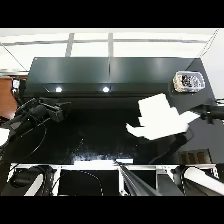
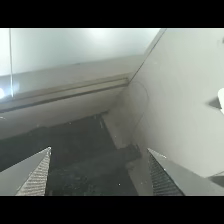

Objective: Fold the box and place the chain.

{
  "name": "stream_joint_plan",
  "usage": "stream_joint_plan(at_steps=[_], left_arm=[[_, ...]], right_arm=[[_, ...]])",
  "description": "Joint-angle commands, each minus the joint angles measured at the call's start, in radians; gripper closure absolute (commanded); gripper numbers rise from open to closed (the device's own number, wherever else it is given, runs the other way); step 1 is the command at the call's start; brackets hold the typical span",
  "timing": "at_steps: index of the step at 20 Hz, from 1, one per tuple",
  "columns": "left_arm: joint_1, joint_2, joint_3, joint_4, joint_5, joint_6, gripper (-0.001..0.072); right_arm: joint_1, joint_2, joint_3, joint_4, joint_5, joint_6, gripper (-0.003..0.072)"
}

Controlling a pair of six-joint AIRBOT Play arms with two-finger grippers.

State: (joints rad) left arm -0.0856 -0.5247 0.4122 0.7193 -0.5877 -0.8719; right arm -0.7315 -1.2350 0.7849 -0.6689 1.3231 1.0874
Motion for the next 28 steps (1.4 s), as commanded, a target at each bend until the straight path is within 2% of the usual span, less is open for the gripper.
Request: stream_joint_plan(at_steps=[1, 4, 6, 9, 12, 14, 17, 20, 21, 24, 28], left_arm=[[-0.001, -0.001, 0.0, 0.0, -0.035, 0.0, -0.0001], [-0.001, -0.011, 0.0, -0.024, -0.07, 0.0, -0.0001], [-0.001, -0.036, 0.0, -0.077, -0.094, -0.001, -0.0001], [-0.001, -0.119, 0.0, -0.157, -0.153, -0.001, -0.0001], [0.0, -0.218, 0.0, -0.188, -0.195, -0.061, -0.0001], [0.0, -0.288, 0.0, -0.189, -0.235, -0.163, -0.0001], [0.0, -0.446, 0.0, -0.246, -0.377, -0.162, -0.0001], [0.0, -0.635, 0.001, -0.438, -0.483, 0.055, -0.0001], [-0.002, -0.69, 0.005, -0.488, -0.494, 0.098, -0.0001], [-0.037, -0.833, 0.077, -0.462, -0.497, 0.106, -0.0001], [-0.113, -0.942, 0.208, -0.465, -0.505, 0.106, -0.0001]], right_arm=[[0.185, 0.224, -0.25, 0.232, -0.225, 0.024, 0.0677], [0.394, 0.357, -0.373, 0.345, -0.369, 0.031, 0.0677], [0.562, 0.415, -0.415, 0.363, -0.473, -0.007, 0.0677], [0.792, 0.424, -0.418, 0.375, -0.596, -0.132, 0.0677], [0.92, 0.424, -0.418, 0.373, -0.709, -0.164, 0.0677], [0.955, 0.424, -0.418, 0.373, -0.725, -0.169, 0.0677], [0.964, 0.424, -0.418, 0.37, -0.721, -0.168, 0.0677], [0.964, 0.423, -0.418, 0.369, -0.722, -0.168, 0.0677], [0.964, 0.423, -0.418, 0.369, -0.716, -0.168, 0.0676], [0.964, 0.423, -0.418, 0.369, -0.709, -0.168, 0.0677], [0.964, 0.423, -0.418, 0.369, -0.691, -0.168, 0.0677]])
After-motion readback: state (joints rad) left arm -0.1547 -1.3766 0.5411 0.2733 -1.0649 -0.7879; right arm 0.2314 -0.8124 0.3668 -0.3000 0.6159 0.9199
